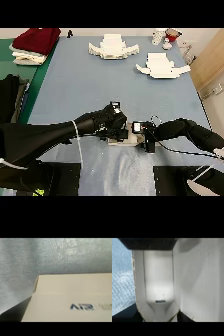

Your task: Fold the box.

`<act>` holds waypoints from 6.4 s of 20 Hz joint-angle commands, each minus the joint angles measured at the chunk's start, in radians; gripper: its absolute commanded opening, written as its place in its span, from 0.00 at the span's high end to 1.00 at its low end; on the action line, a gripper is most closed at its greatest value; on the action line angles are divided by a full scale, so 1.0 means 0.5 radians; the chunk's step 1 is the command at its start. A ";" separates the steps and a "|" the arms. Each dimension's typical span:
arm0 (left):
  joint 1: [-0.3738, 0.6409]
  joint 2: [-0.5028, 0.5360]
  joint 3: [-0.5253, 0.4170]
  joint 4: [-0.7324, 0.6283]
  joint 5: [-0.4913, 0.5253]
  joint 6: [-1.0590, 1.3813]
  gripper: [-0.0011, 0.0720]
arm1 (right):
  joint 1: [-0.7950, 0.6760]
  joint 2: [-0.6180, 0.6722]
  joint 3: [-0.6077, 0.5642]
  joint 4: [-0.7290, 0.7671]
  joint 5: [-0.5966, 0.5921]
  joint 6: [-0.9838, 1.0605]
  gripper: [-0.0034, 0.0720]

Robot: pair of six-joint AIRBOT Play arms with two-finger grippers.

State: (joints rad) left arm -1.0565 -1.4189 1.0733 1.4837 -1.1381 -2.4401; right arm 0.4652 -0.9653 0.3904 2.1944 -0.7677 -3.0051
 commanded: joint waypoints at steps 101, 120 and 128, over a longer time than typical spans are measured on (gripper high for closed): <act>0.806 0.520 -1.232 -2.080 1.106 5.301 0.32 | 0.000 0.001 0.002 0.001 0.000 0.002 0.38; 0.806 0.520 -1.232 -2.078 1.106 5.306 0.36 | 0.000 0.001 0.002 0.001 0.000 0.002 0.38; 0.806 0.520 -1.232 -2.078 1.107 5.306 0.36 | 0.000 0.001 0.002 0.001 0.002 0.002 0.36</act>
State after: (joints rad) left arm -0.6533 -1.1587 0.4572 0.4446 -0.5854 0.2131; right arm 0.4656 -0.9657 0.3904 2.1948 -0.7677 -3.0043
